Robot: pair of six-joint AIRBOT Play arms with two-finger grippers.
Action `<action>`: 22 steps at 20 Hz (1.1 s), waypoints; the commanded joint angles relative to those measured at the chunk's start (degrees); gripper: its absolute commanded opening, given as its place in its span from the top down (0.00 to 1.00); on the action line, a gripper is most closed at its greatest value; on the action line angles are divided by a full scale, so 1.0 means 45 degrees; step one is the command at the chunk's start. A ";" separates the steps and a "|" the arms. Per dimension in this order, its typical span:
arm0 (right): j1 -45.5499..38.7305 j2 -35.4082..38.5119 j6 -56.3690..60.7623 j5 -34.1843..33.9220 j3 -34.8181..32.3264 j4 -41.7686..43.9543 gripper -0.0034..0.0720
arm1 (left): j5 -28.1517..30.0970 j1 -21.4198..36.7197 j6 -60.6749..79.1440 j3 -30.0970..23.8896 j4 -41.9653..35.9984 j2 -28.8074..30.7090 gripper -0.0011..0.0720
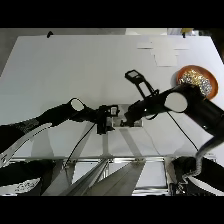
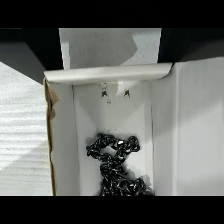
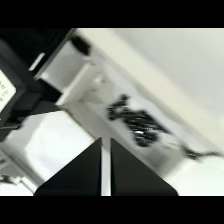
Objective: Fold the box and place the chain.
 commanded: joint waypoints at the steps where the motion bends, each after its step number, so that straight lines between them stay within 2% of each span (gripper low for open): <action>1: -0.1496 -0.0049 -0.0131 0.1520 0.1098 -0.1336 0.91 | 0.0000 0.0000 0.0005 -0.0005 0.0000 0.0005 0.70; 5: -0.3138 -0.0180 -0.0073 0.1676 0.0801 -0.2773 0.93 | 0.0000 0.0000 0.0005 -0.0005 0.0000 0.0005 0.70; 9: -0.4133 -0.0573 0.0044 0.0447 -0.0291 -0.3031 0.93 | 0.0000 0.0000 0.0005 -0.0005 0.0000 0.0005 0.70; 10: -0.4269 -0.0704 0.0219 0.0112 -0.0597 -0.3079 0.89 | 0.0000 0.0000 0.0005 -0.0005 0.0000 0.0005 0.70; 12: -0.4420 -0.1020 0.0719 -0.0466 -0.1083 -0.3444 0.60 | 0.0000 0.0000 0.0005 -0.0005 0.0000 0.0005 0.70; 16: -0.4444 -0.2166 0.1991 -0.0627 -0.1253 -0.4595 0.58 | 0.0000 0.0000 0.0005 -0.0005 0.0000 0.0005 0.70; 19: -0.4444 -0.3036 0.2016 -0.0627 -0.1253 -0.4707 0.54 | 0.0000 0.0000 0.0005 -0.0005 0.0000 0.0005 0.70; 20: -0.4444 -0.3235 0.2021 -0.0646 -0.1253 -0.4707 0.50 | 0.0000 0.0000 0.0005 -0.0005 0.0000 0.0005 0.70; 22: -0.4444 -0.3531 0.2336 -0.0665 -0.1253 -0.4702 0.50 | 0.0000 0.0000 0.0005 -0.0005 0.0000 0.0005 0.70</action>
